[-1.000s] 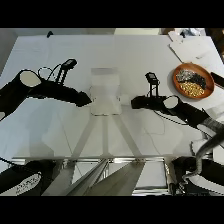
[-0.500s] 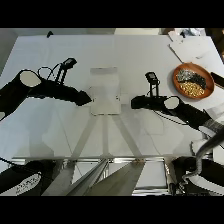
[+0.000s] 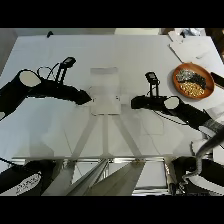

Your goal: Fold the box and place the chain.

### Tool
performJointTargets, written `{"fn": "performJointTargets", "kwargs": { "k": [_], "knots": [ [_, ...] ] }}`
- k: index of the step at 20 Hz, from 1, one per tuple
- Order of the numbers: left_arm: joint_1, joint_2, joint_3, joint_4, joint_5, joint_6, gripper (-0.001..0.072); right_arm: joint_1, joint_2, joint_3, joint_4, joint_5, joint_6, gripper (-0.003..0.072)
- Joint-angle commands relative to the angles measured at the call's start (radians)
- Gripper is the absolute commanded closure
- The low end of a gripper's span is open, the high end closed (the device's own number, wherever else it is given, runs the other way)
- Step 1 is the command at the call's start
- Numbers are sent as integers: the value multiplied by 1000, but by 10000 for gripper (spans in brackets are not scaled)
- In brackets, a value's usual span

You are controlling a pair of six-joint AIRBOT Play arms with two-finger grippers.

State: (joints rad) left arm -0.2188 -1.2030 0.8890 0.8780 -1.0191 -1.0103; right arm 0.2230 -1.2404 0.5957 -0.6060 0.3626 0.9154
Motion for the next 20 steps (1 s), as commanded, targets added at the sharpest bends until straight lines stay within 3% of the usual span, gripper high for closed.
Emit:
{"fn": "performJointTargets", "kwargs": {
  "k": [1,4,9,10,11,16,20],
  "knots": [
    [47,13,6,21,35,75,213,1,1,-1,0,0,0,673],
    [137,-16,63,14,64,117,212,1,1,-1,0,0,0,673],
    [157,-231,286,29,-83,189,118,1,1,-1,0,0,0,673],
    [150,-286,334,27,-114,231,82,1,1,-1,0,0,0,673],
    [142,-336,376,27,-143,261,2,1,1,-1,0,0,0,673],
    [94,-558,542,-58,-271,367,2,1,1,-1,0,0,0,673],
    [59,-610,583,-119,-273,462,2,1,1,-1,0,0,0,673]
  ]
}}
